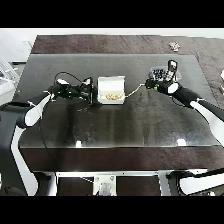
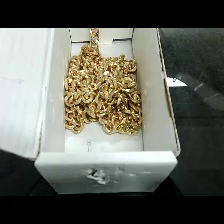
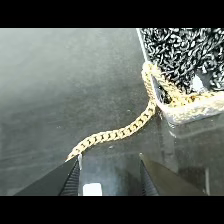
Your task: Fold the box and place the chain.
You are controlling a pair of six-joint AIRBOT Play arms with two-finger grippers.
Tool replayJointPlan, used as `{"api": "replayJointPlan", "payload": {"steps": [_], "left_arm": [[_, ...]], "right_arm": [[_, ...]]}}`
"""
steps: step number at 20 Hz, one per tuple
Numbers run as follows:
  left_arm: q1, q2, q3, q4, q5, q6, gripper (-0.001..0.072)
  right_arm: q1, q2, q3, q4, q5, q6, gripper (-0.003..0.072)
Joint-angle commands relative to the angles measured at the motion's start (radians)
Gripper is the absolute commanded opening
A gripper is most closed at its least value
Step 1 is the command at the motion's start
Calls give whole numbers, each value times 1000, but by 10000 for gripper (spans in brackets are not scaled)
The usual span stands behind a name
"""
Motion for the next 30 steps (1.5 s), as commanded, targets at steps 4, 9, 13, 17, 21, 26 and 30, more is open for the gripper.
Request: {"api": "replayJointPlan", "payload": {"steps": [4,9,13,17,21,26,30], "left_arm": [[0,0,1,0,0,0,542],[0,0,0,0,0,0,542],[0,0,0,0,0,0,542],[0,0,0,0,0,0,542],[0,0,0,0,0,0,542],[0,0,0,0,0,0,542],[0,0,0,0,0,0,542]], "right_arm": [[-2,-127,101,82,-1,1,467],[-18,-157,133,100,38,27,466],[-46,-157,133,100,136,76,412],[-79,-157,141,99,258,121,419],[-73,-157,160,100,275,136,387],[-58,-172,171,104,274,139,336],[-48,-220,217,108,277,143,255]]}}
